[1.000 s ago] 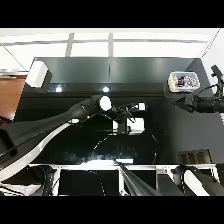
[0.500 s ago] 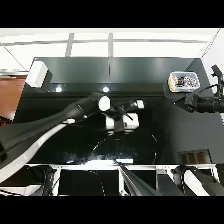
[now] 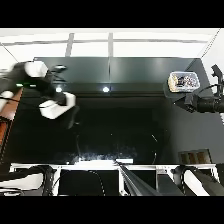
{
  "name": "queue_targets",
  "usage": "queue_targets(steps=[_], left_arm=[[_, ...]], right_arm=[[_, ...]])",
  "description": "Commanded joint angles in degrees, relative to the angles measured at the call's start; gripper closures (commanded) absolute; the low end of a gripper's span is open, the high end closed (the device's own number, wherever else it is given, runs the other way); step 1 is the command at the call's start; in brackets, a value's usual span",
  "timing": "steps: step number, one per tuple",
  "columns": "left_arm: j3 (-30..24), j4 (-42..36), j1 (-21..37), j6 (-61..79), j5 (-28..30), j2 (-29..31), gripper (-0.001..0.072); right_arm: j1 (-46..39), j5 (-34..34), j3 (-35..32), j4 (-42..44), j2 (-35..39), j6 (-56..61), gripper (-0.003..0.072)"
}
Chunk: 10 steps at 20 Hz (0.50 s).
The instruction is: Fold the box and place the chain.
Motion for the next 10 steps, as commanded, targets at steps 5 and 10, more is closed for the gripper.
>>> queue_targets(steps=[5, 10], left_arm=[[0.07, -3.67, 28.15, -1.9, 2.56, 0.13, 0.0425], [0.15, -4.7, 28.59, 13.16, 14.03, -1.64, 0.0453]], right_arm=[[-0.02, -0.2, 0.07, 0.46, 0.0, 0.02, 0.0675], [0.0, -0.57, 0.07, 0.66, 0.0, 0.28, 0.0675]])
